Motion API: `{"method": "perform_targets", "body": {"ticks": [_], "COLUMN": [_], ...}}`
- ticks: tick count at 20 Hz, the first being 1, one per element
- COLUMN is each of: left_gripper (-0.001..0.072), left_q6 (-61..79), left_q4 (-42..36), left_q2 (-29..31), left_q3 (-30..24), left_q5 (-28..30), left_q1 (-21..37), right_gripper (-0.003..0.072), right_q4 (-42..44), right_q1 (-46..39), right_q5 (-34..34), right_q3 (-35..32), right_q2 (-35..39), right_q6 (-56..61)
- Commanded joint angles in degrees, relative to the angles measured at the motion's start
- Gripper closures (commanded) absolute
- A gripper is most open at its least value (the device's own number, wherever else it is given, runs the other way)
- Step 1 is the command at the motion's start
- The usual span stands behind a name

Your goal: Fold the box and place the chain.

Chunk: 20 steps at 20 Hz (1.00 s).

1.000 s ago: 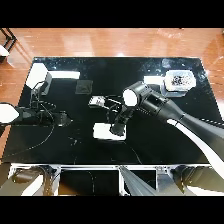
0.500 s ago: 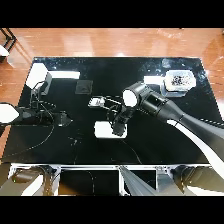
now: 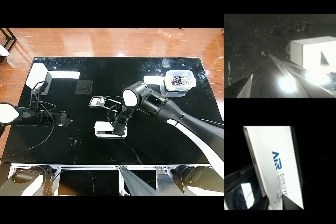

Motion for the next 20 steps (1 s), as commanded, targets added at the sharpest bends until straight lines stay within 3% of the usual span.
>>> {"method": "perform_targets", "body": {"ticks": [1,6,8,20], "left_gripper": [0.0076,0.0076,0.0076,0.0076], "left_q6": [0.0,0.0,0.0,0.0], "left_q4": [0.0,0.0,0.0,0.0], "left_q2": [0.0,0.0,0.0,0.0], "left_q3": [0.0,0.0,0.0,0.0], "left_q5": [0.0,0.0,0.0,0.0], "left_q1": [0.0,0.0,0.0,0.0], "right_gripper": [0.0665,0.0654,0.0424,0.0450], "right_q4": [0.1,0.1,0.0,-0.2], "right_q1": [0.0,0.0,0.0,0.0], "right_q5": [0.2,0.2,0.0,-1.0], "right_q3": [0.0,0.0,0.0,0.0], "right_q2": [0.0,0.0,0.0,0.0], "right_q6": [0.0,0.0,0.0,0.0]}}
